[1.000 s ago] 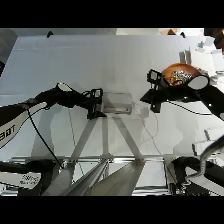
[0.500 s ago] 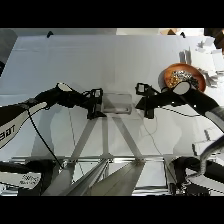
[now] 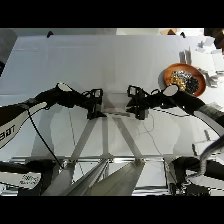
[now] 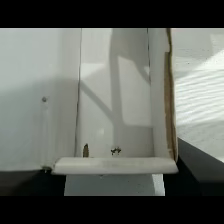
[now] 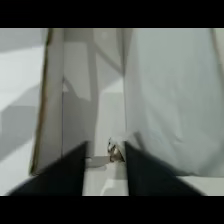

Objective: Fold the box and place the chain.

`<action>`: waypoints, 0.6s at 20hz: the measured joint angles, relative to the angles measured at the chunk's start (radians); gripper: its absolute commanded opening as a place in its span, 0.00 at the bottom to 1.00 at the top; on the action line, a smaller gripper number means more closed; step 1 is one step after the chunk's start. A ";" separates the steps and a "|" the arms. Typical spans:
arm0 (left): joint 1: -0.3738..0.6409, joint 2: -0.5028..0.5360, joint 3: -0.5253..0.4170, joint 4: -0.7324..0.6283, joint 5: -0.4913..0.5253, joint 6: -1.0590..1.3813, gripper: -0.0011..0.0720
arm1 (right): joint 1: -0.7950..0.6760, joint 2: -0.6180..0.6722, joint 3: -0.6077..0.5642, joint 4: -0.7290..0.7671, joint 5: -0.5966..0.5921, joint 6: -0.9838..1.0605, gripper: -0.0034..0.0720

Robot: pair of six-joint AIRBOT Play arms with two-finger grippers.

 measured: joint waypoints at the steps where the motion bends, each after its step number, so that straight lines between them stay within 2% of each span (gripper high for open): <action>1: 0.000 0.000 0.000 0.000 0.000 0.000 0.55 | 0.001 -0.001 0.000 0.006 -0.001 -0.003 0.45; 2: 0.000 0.000 0.000 -0.001 0.001 -0.002 0.55 | 0.002 -0.002 0.000 0.012 -0.003 -0.003 0.43; 3: 0.000 0.000 0.000 -0.001 0.001 -0.002 0.55 | 0.002 -0.003 0.000 0.016 -0.005 -0.004 0.29; 4: 0.000 0.000 0.000 -0.001 0.002 -0.002 0.55 | 0.003 -0.003 0.000 0.018 -0.005 -0.006 0.06; 9: 0.000 0.000 0.000 -0.001 0.001 0.000 0.55 | 0.003 0.013 0.000 0.005 -0.002 -0.001 0.06; 12: 0.000 0.000 0.000 -0.001 0.001 0.000 0.55 | -0.007 0.087 0.000 -0.097 0.008 0.087 0.06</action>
